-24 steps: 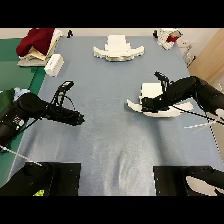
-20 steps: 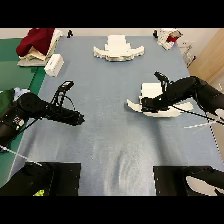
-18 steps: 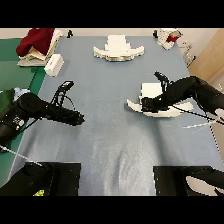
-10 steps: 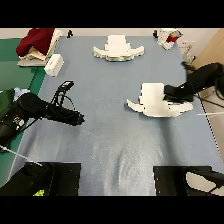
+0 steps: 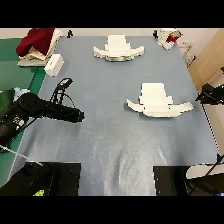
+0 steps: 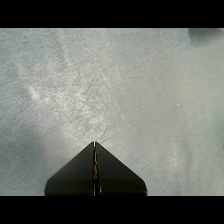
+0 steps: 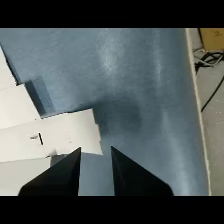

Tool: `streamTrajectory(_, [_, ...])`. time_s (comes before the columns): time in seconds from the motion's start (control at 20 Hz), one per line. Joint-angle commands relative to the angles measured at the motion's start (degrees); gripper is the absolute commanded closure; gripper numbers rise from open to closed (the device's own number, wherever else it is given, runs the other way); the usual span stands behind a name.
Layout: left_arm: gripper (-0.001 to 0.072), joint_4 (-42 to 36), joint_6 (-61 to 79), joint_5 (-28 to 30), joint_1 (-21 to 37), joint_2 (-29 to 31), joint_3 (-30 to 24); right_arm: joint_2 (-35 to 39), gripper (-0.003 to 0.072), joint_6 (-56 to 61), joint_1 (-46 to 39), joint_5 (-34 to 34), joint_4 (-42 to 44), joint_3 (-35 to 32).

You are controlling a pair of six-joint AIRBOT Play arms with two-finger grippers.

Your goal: Fold the box.

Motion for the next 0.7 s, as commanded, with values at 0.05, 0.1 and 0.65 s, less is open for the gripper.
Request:
streamTrajectory(0.05, [0.0695, -0.3, 0.0, 0.4, 0.0, 0.1, 0.0, -9.2, 0.0368, -8.9, -3.3, -5.6, 5.9, 6.2])
streamTrajectory(0.1, [0.0695, -0.8, 0.0, 0.5, 0.0, 0.1, 0.0, -10.6, 0.0369, -9.7, -3.3, -6.1, 7.0, 6.4])
streamTrajectory(0.65, [0.0695, -2.6, 0.0, 0.5, 0.0, 0.1, 0.0, -14.9, 0.0398, -15.2, 1.1, -10.3, 12.5, 6.4])
